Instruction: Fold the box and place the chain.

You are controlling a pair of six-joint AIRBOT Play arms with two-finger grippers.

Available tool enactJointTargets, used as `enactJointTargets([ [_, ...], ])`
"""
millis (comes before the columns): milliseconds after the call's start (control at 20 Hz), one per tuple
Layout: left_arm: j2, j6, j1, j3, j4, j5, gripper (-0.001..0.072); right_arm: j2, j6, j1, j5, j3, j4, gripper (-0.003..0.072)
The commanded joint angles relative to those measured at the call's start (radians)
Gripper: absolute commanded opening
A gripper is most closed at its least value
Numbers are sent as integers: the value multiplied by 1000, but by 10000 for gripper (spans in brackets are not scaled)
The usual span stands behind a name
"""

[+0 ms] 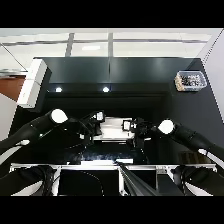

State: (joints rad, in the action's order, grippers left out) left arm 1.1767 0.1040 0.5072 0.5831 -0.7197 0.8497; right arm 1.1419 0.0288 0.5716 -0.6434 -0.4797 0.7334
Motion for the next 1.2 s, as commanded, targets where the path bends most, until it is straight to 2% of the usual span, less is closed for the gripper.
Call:
enactJointTargets([
  [0,-106,190,-58,1,-208,36,31,0,1,0,0,-1,1,319],
  [150,-221,383,-193,0,-270,50,31,0,1,0,0,-1,1,319],
  [250,-256,624,-319,0,-269,52,32,0,1,0,0,-1,1,319],
  [400,-229,1080,-507,-15,-267,112,32,0,1,0,0,-1,1,319],
  [450,-209,1168,-557,-31,-256,142,33,0,1,0,0,-1,1,319],
  [550,-164,1194,-610,-76,-195,180,33,0,1,0,0,-1,1,319],
  [750,-21,1024,-557,-166,40,187,33,0,1,0,0,-1,1,319],
  [900,100,877,-452,-162,183,179,31,0,1,0,0,-1,1,319],
  [1000,135,845,-374,-142,187,144,30,0,1,0,0,-1,1,319],
  [1150,125,846,-302,-114,190,130,30,0,1,0,0,-1,1,319],
])
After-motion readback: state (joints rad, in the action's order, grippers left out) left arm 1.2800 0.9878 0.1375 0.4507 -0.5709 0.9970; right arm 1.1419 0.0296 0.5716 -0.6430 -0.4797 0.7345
